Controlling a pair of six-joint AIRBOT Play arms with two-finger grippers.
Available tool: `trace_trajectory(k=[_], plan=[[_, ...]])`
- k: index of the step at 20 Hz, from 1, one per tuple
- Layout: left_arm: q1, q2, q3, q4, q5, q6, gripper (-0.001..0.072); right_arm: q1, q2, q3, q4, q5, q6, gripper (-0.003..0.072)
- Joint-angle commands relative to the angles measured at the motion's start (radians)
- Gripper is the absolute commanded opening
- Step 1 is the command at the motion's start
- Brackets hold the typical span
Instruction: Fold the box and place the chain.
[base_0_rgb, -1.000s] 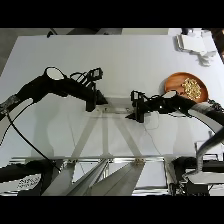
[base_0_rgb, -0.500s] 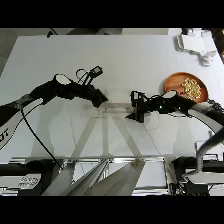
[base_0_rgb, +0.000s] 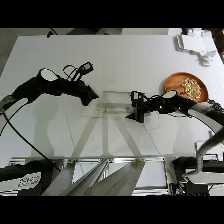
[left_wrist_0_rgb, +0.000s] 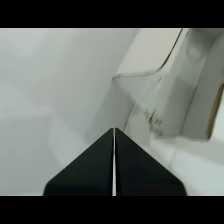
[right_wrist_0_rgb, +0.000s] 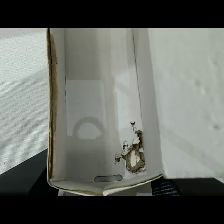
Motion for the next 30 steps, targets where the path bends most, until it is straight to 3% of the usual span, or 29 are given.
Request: trace_trajectory(k=[1, 2, 3, 9, 13, 14, 15, 16, 19, 21, 25, 26, 27, 30], plan=[[0.01, 0.019, -0.02, 0.179, -0.007, 0.058, 0.0252, 0.001, 0.0, 0.0, 0.0, 0.0, 0.001, 0.0386], [0.006, 0.017, -0.04, 0.17, -0.004, 0.095, 0.0488, 0.001, 0.0, 0.0, 0.0, 0.0, 0.001, 0.0386], [0.004, 0.011, -0.058, 0.154, 0.0, 0.138, 0.0578, 0.001, 0.0, 0.0, 0.0, 0.0, 0.001, 0.0386], [-0.015, -0.053, -0.112, -0.08, -0.055, 0.521, 0.0558, 0.001, 0.0, 0.0, 0.0, 0.0, 0.001, 0.0386], [-0.047, -0.088, -0.112, -0.129, -0.056, 0.629, 0.0554, 0.001, 0.0, 0.0, 0.0, 0.0, 0.001, 0.0386], [-0.056, -0.092, -0.112, -0.13, -0.057, 0.629, 0.0537, 0.001, 0.0, 0.0, 0.0, 0.0, 0.001, 0.0386], [-0.063, -0.093, -0.112, -0.13, -0.065, 0.629, 0.0435, 0.001, 0.0, 0.0, 0.0, 0.0, 0.001, 0.0386], [-0.065, -0.093, -0.112, -0.129, -0.079, 0.642, 0.0401, 0.001, 0.0, 0.0, 0.0, 0.0, 0.001, 0.0386], [-0.065, -0.093, -0.112, -0.129, -0.089, 0.699, 0.0376, 0.001, 0.0, 0.0, 0.0, 0.0, 0.001, 0.0386], [-0.065, -0.093, -0.112, -0.129, -0.063, 0.718, 0.0233, 0.001, 0.0, 0.0, 0.0, 0.0, 0.001, 0.0386], [-0.065, -0.093, -0.112, -0.129, 0.004, 0.718, 0.0192, 0.001, 0.0, 0.0, 0.0, 0.0, 0.001, 0.0386], [-0.065, -0.093, -0.112, -0.129, 0.011, 0.718, 0.0078, 0.001, 0.0, 0.0, 0.0, 0.0, 0.001, 0.0386], [-0.065, -0.093, -0.112, -0.13, 0.013, 0.718, 0.0012, 0.001, 0.0, 0.0, 0.0, 0.0, 0.001, 0.0386], [-0.065, -0.093, -0.112, -0.177, 0.012, 0.718, 0.0011, 0.001, 0.0, 0.0, 0.0, 0.0, 0.001, 0.0386]])
